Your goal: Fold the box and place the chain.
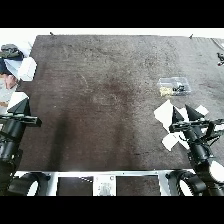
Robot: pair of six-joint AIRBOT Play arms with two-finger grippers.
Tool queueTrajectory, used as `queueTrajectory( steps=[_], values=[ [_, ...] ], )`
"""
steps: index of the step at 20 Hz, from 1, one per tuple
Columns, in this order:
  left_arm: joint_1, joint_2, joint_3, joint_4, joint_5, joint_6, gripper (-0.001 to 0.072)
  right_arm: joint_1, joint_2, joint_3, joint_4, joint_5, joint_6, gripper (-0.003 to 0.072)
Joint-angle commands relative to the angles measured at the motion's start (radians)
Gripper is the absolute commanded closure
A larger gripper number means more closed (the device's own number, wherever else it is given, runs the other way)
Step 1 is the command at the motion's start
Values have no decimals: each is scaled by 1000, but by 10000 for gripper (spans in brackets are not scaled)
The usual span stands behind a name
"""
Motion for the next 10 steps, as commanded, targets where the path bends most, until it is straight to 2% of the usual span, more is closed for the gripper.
queueTrajectory(
  steps=[1,7,10],
  values=[
    [0,0,1,0,0,0,698,0,0,1,-3,0,0,211],
    [0,0,1,1,0,0,698,0,0,6,-3,0,0,210],
    [0,0,1,0,0,0,698,0,-1,55,-3,-16,0,211]
  ],
)
